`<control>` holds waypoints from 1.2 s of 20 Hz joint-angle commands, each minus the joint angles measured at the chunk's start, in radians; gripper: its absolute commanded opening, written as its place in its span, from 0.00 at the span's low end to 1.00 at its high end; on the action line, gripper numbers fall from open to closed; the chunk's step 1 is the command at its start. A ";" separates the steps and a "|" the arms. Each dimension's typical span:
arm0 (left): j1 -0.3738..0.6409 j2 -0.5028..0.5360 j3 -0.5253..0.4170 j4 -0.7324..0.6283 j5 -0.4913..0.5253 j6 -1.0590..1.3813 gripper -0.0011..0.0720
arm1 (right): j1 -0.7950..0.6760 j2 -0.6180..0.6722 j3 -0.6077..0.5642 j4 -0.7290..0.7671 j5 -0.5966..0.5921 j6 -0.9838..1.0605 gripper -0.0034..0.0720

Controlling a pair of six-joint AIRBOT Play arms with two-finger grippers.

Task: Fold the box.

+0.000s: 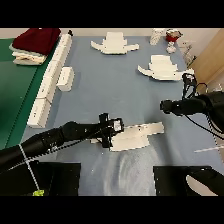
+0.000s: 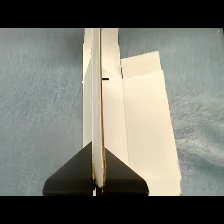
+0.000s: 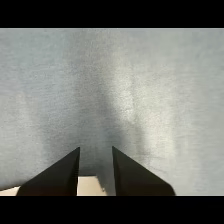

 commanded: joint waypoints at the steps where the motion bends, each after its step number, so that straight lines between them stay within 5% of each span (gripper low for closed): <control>1: -0.024 -0.045 -0.018 0.003 0.058 0.010 0.03 | 0.000 -0.021 0.000 0.023 0.001 0.008 0.48; 6: -0.007 -0.035 0.025 0.007 0.013 0.010 0.03 | 0.000 -0.022 0.000 0.022 0.000 0.008 0.48; 10: 0.189 -0.027 0.140 0.007 -0.396 -0.001 0.03 | 0.000 -0.023 0.000 0.022 0.000 0.008 0.48; 14: 0.362 -0.047 0.218 0.006 -0.595 -0.001 0.03 | 0.000 -0.023 0.000 0.022 0.002 0.008 0.48; 24: 0.385 -0.212 0.241 0.003 -0.622 0.002 0.03 | 0.000 -0.023 0.000 0.022 0.026 0.014 0.48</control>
